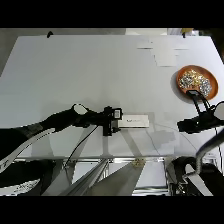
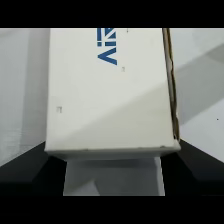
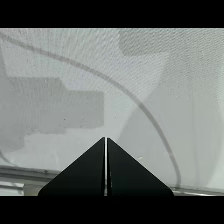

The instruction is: Fold the box and place the chain.

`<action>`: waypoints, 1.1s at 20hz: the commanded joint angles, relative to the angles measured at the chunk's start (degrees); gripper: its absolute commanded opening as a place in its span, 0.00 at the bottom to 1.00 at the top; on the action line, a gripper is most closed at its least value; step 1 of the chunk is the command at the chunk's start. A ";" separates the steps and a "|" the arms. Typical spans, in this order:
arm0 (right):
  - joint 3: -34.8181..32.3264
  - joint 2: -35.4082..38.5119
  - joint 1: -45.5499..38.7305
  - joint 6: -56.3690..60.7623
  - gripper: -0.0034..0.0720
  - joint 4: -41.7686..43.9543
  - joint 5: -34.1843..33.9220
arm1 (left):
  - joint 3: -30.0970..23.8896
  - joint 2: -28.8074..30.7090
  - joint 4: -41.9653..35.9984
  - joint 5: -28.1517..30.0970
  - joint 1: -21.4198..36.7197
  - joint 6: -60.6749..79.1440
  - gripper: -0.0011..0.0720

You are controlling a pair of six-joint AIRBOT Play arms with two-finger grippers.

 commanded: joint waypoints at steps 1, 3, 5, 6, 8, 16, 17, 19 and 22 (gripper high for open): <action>0.02 0.04 -0.04 -0.02 0.07 0.02 0.00 | 0.04 5.16 0.00 2.95 0.07 -0.24 0.02; 0.00 0.04 -0.04 -0.02 0.07 0.02 0.00 | 0.04 10.78 2.19 7.17 0.07 -3.61 0.02; 0.02 0.04 -0.04 -0.02 0.07 0.02 0.00 | 0.04 17.09 6.32 15.10 0.09 -13.46 0.02; 0.00 0.04 -0.04 -0.02 0.07 0.02 0.00 | 0.04 20.17 9.18 19.63 0.28 -18.29 0.02; 0.02 0.04 -0.04 -0.02 0.07 0.02 0.00 | 0.04 26.58 12.63 24.81 2.95 -26.97 0.02; 0.02 0.04 -0.04 -0.02 0.07 0.02 0.00 | -0.15 40.35 37.09 7.02 34.58 -64.83 0.02; 0.02 0.04 -0.04 -0.02 0.07 0.02 0.00 | -0.15 40.15 45.05 2.43 39.10 -72.98 0.02; 0.02 0.04 -0.04 0.00 0.07 0.02 0.00 | -0.20 38.97 58.62 -5.95 47.87 -87.84 0.02; 0.02 0.04 -0.04 0.00 0.07 0.02 0.00 | -0.24 35.89 66.03 -12.26 58.05 -95.58 0.03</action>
